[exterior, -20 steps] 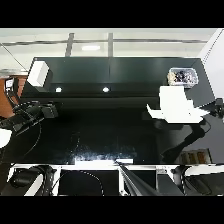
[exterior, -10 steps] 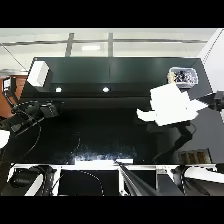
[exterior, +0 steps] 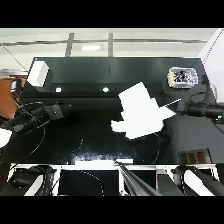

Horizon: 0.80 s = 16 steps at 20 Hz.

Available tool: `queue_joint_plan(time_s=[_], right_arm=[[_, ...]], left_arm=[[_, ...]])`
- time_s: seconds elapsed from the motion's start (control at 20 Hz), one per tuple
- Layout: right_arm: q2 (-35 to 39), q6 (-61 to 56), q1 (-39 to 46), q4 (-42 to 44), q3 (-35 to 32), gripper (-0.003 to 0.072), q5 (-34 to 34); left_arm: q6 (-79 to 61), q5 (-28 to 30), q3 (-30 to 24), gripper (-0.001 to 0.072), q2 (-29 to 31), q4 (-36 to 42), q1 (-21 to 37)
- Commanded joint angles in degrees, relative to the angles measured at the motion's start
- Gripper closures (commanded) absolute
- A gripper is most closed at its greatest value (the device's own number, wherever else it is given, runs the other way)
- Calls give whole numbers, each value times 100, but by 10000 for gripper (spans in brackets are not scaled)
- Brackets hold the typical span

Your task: Fold the box and place the chain.

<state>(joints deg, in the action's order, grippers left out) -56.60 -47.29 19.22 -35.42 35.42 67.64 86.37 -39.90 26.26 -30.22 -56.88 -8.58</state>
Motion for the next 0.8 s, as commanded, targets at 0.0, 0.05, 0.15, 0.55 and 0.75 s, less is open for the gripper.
queue_joint_plan(time_s=[0.0,0.05,0.15,0.55,0.75], right_arm=[[761,92,-1067,157,-741,644,-1005],[872,127,-1333,160,-846,644,-1165],[925,125,-1823,273,-960,644,-1270],[925,319,-3128,350,-1014,644,-1969],[925,319,-3126,365,-1014,644,-2013]], left_arm=[[-103,-369,-2,-3,-208,195,-522],[-50,-415,-2,-2,-341,225,-713],[195,-647,-2,-1,-769,590,-955],[-1784,-968,0,1,-2872,3053,-997],[-2426,-966,0,1,-3449,3180,-1062]])
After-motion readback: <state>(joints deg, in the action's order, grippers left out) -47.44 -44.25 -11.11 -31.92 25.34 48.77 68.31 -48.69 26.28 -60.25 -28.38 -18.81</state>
